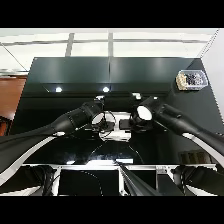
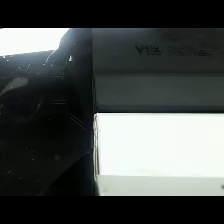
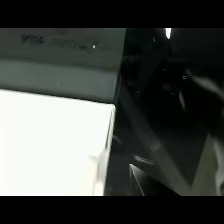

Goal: Fold the box and place the chain.

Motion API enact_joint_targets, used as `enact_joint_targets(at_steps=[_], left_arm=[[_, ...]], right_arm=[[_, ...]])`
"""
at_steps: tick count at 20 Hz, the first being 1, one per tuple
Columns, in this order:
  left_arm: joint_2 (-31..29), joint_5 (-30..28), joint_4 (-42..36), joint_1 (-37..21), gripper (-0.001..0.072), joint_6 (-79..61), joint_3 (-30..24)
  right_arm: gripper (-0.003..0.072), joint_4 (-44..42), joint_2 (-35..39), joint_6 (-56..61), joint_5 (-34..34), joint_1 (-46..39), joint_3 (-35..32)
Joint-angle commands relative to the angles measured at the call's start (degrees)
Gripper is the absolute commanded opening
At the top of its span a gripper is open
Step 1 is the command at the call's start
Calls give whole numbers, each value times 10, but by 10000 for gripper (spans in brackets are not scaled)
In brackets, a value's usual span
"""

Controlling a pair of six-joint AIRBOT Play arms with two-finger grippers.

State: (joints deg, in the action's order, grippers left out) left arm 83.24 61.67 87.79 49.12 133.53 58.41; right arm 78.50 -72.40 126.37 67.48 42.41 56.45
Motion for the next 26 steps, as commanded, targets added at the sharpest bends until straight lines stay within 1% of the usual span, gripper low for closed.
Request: enact_joint_targets(at_steps=[1,2,3,4,5,6,7,8,10,11,12,13,14,16,18,20,21,22,23,26], left_arm=[[0,0,0,0,26,0,0],[0,0,0,0,27,0,0],[0,0,0,0,27,0,0],[0,1,0,0,27,0,0],[0,1,0,0,27,0,0],[0,1,0,0,27,0,0],[0,1,0,0,27,0,0],[0,1,0,0,27,0,0],[0,1,0,0,27,0,0],[0,1,0,0,27,0,0],[0,1,0,0,26,0,0],[0,1,0,0,27,0,0],[0,1,0,0,27,0,0],[0,1,0,0,27,0,0],[0,1,0,0,27,0,0],[0,2,0,0,27,0,0],[0,2,0,0,27,0,0],[0,1,0,0,27,0,0],[0,1,0,0,27,0,0],[0,2,0,0,27,0,0]], right_arm=[[391,87,100,-32,45,-20,1],[392,169,134,-33,62,-29,1],[391,279,156,-34,84,-37,1],[391,406,166,-34,100,-53,0],[391,499,167,-34,96,-80,0],[391,552,166,-33,52,-127,-3],[391,549,163,-33,-14,-184,-5],[392,522,156,-27,-89,-253,-5],[393,443,125,12,-206,-378,-3],[470,381,98,19,-241,-434,3],[720,296,64,-24,-264,-478,16],[720,191,24,-115,-256,-513,43],[720,88,-24,-179,-226,-548,86],[720,-36,-116,-182,-156,-595,184],[720,-78,-203,-171,-75,-615,288],[720,-75,-286,-148,24,-618,386],[720,-80,-322,-127,55,-618,426],[662,-89,-347,-113,61,-617,453],[662,-99,-365,-99,52,-616,469],[662,-110,-386,-61,9,-616,472]])
